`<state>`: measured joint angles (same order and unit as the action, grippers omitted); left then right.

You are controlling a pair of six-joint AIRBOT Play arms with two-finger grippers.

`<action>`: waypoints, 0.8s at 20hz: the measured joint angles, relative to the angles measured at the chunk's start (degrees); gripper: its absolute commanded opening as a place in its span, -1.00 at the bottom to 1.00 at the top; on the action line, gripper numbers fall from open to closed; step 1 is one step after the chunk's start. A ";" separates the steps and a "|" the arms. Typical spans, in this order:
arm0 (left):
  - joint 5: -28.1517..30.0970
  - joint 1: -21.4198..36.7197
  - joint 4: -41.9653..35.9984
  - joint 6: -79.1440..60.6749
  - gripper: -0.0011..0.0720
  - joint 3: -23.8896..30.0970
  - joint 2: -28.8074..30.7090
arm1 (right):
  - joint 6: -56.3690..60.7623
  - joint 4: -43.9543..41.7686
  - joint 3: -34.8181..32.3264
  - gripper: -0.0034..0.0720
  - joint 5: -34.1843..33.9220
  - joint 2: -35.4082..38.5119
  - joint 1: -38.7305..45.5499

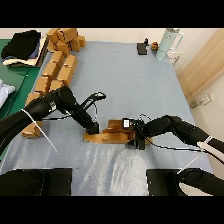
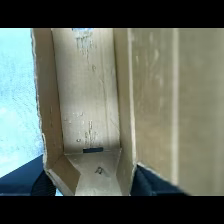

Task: Fold the box.

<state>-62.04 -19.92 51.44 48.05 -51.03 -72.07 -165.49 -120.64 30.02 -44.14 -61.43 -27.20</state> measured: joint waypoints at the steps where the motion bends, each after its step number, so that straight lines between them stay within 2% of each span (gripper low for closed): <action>1: -0.13 -0.02 -0.74 0.00 -0.93 0.02 0.00 | 0.00 0.00 0.00 0.61 0.00 0.00 0.00; 4: -2.38 -0.02 -4.09 -0.02 -0.93 0.02 0.00 | 0.00 -0.02 0.00 0.61 0.02 -0.02 0.00; 7: -4.09 -0.70 -12.81 -0.81 -0.93 0.15 0.00 | -0.02 -0.02 0.00 0.61 0.11 -0.04 0.00; 11: 0.70 -1.95 -22.69 -1.84 -0.93 -0.31 -1.73 | -0.02 -0.02 0.02 0.61 0.15 -0.04 0.00; 16: 6.19 -2.32 -27.04 -2.19 -0.93 -3.85 -7.43 | -0.02 -0.02 0.00 0.61 0.09 -0.04 0.00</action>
